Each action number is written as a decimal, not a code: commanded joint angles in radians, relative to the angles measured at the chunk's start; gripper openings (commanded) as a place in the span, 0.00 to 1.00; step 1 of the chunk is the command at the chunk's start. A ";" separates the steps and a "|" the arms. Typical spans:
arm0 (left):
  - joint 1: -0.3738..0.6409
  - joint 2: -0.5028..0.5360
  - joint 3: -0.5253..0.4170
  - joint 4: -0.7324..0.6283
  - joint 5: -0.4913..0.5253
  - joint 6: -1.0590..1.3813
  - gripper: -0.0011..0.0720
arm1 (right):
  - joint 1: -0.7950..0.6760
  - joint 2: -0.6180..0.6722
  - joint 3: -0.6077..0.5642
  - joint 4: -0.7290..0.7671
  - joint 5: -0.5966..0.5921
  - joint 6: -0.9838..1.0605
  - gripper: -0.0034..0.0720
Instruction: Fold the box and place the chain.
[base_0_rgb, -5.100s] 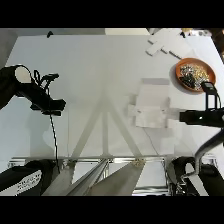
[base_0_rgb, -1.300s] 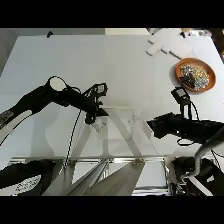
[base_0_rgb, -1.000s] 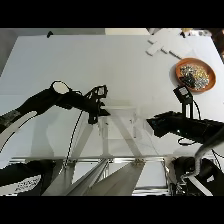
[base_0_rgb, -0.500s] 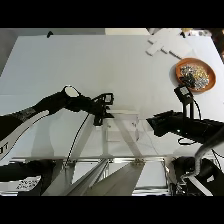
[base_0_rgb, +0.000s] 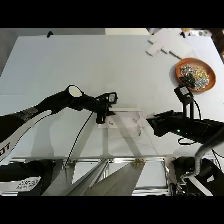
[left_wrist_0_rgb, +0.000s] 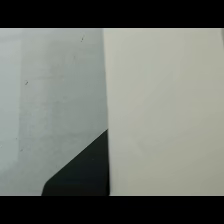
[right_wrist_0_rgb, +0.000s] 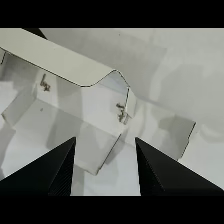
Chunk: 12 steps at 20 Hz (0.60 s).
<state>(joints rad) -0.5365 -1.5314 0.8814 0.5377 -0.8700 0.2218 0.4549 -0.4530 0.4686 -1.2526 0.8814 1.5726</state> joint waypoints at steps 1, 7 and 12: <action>-0.001 -0.001 0.002 0.037 0.006 -0.002 0.02 | 0.000 0.001 0.001 0.000 0.001 -0.002 0.60; -0.002 -0.012 0.002 0.046 0.006 -0.002 0.02 | 0.000 0.001 0.001 -0.001 0.000 -0.002 0.60; -0.002 -0.043 0.002 0.047 0.003 -0.002 0.02 | 0.000 0.001 0.001 -0.001 0.000 -0.002 0.60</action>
<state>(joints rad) -0.5373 -1.5600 0.8837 0.5728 -0.8669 0.2203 0.4549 -0.4530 0.4686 -1.2537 0.8818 1.5707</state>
